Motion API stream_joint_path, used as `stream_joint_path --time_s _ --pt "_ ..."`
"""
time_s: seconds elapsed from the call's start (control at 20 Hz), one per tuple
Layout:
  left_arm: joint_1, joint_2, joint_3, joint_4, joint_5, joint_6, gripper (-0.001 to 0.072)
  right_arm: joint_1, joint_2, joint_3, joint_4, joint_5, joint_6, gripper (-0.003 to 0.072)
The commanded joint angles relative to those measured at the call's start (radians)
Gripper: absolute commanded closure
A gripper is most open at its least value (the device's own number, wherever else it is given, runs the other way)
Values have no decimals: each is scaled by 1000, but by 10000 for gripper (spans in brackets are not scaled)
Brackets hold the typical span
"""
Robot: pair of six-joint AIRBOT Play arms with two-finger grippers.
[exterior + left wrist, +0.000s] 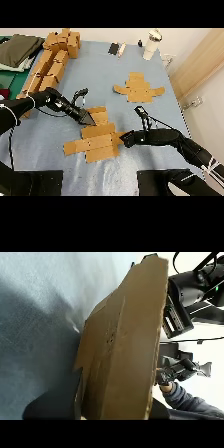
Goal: Fold the box.
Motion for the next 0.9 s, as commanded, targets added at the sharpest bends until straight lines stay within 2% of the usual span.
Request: stream_joint_path --time_s 0.0,0.05,0.1,0.3,0.35,0.4,0.45,0.65,0.75,0.85 --pt "-6 0 0 2 36 14 490 0 1 0 -4 3 0 685" --pt "-6 0 0 2 40 25 607 0 1 0 -6 3 0 684" --pt "-6 0 0 0 44 32 679 0 1 0 -8 3 0 684" --pt "-6 0 0 -8 52 33 675 0 1 0 -16 3 0 684" --pt "-6 0 0 -10 52 34 632 0 1 0 -19 2 1 684" --pt "-6 0 0 -10 53 34 456 0 1 0 -21 3 1 684" --pt "-6 0 1 -9 56 34 403 0 1 0 -23 2 1 684" --pt "4 0 1 -9 63 35 430 0 1 0 -27 2 3 684" --pt "18 0 1 -8 56 41 697 0 1 0 -35 0 16 684" --pt "30 0 1 -10 52 42 697 0 1 0 -37 -5 16 684"
